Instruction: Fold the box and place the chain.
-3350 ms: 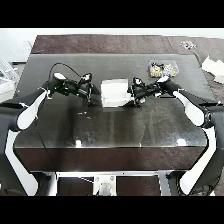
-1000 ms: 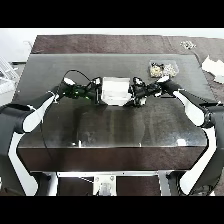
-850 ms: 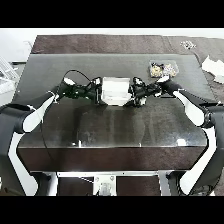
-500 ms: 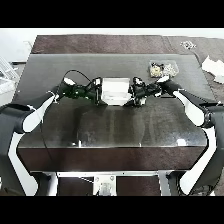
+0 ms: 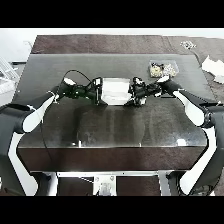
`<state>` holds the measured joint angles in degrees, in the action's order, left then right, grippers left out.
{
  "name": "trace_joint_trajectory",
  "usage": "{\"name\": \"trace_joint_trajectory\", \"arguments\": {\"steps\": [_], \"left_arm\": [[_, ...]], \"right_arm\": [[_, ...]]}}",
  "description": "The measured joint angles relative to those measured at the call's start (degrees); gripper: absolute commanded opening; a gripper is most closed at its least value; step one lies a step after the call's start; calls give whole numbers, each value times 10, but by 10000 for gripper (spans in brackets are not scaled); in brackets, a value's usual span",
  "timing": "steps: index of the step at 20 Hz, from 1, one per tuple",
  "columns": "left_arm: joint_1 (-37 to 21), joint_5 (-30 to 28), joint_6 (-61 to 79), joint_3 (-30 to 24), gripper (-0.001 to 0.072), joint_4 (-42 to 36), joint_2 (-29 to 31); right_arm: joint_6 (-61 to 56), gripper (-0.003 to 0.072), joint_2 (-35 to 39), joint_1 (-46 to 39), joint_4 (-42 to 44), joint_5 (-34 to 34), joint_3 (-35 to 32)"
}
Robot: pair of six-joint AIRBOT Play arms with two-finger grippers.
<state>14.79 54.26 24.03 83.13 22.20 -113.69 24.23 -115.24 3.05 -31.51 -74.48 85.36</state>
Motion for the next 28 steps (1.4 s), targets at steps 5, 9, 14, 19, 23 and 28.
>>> {"name": "trace_joint_trajectory", "arguments": {"steps": [5,9,14,19,23,28], "left_arm": [[0,-2,0,0,488,0,0],[0,-3,0,0,488,0,0],[0,-4,0,0,488,0,0],[0,-6,0,0,488,0,0],[0,-8,0,0,487,-2,0],[0,-12,-1,0,488,-3,0]], "right_arm": [[0,580,0,0,0,0,0],[0,580,0,0,0,0,0],[0,580,0,0,0,0,0],[-1,676,0,0,6,-2,-1],[-2,720,3,-1,-1,-14,5],[0,720,31,-13,-48,-23,17]]}}
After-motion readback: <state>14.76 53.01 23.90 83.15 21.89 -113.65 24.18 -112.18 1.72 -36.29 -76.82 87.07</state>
